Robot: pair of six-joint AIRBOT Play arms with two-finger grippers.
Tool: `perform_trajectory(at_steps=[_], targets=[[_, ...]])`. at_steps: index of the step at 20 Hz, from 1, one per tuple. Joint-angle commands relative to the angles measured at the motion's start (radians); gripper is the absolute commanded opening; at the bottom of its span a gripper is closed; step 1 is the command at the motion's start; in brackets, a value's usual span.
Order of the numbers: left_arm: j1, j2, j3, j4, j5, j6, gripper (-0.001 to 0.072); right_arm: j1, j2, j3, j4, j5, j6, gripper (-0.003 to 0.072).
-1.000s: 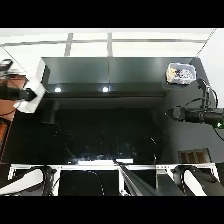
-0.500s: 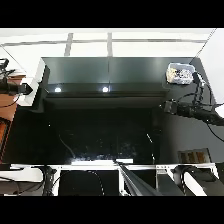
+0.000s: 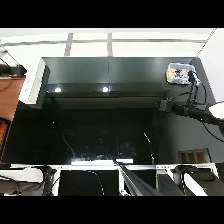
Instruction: Fold the box and place the chain.
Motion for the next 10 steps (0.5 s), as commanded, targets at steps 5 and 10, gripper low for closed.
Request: perform_trajectory(at_steps=[5, 10], targets=[[-0.092, 0.242, -0.041, -0.163, -0.325, -0.214, 0.0023, 0.219, -0.016, 0.029, -0.206, -0.169, 0.016, 0.0013], [-0.334, 0.658, -0.692, -0.198, 0.050, -0.140, 0.0024, 0.218, -0.085, 0.010, -0.430, -0.206, 0.039, 0.0013]])
